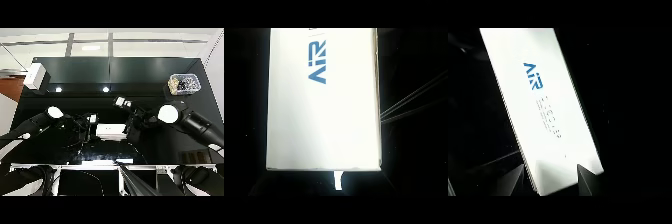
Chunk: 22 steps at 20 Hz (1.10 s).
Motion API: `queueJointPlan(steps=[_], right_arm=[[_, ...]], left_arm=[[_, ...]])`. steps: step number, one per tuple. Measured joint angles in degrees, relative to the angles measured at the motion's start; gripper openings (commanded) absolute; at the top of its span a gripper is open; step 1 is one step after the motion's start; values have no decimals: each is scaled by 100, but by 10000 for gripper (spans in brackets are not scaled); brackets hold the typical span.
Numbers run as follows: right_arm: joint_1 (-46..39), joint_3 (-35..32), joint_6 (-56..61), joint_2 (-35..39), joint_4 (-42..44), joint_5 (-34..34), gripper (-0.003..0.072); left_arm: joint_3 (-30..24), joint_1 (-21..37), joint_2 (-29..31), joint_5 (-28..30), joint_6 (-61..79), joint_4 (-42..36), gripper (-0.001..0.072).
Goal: Fold the box and place the chain.
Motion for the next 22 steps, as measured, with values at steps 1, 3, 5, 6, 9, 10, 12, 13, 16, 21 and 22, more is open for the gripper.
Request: queueJointPlan(steps=[1,3,5,6,9,10,12,13,16,21,22], right_arm=[[-114,20,264,50,4,107,26],[-389,-9,925,118,52,356,29],[-616,-181,1484,146,352,404,29],[-693,-299,1670,157,649,321,28],[-787,-645,1943,118,1917,-105,29],[-782,-715,1954,70,2280,-223,28],[-723,-798,1971,-94,2889,-437,28],[-684,-826,1974,-203,3102,-518,29],[-597,-868,1971,-555,3484,-643,29],[-553,-890,1923,-938,3746,-697,29],[-549,-892,1908,-968,3777,-699,29]], left_arm=[[0,0,0,0,0,0,481],[0,0,0,0,0,0,481],[0,0,0,0,0,0,482],[0,0,0,0,2,0,481],[0,0,0,0,4,0,481],[0,0,0,0,4,0,481],[0,0,0,0,4,0,481],[0,0,0,0,7,0,482],[0,0,0,0,7,0,482],[0,0,0,0,7,0,482],[0,0,0,0,4,0,482]])
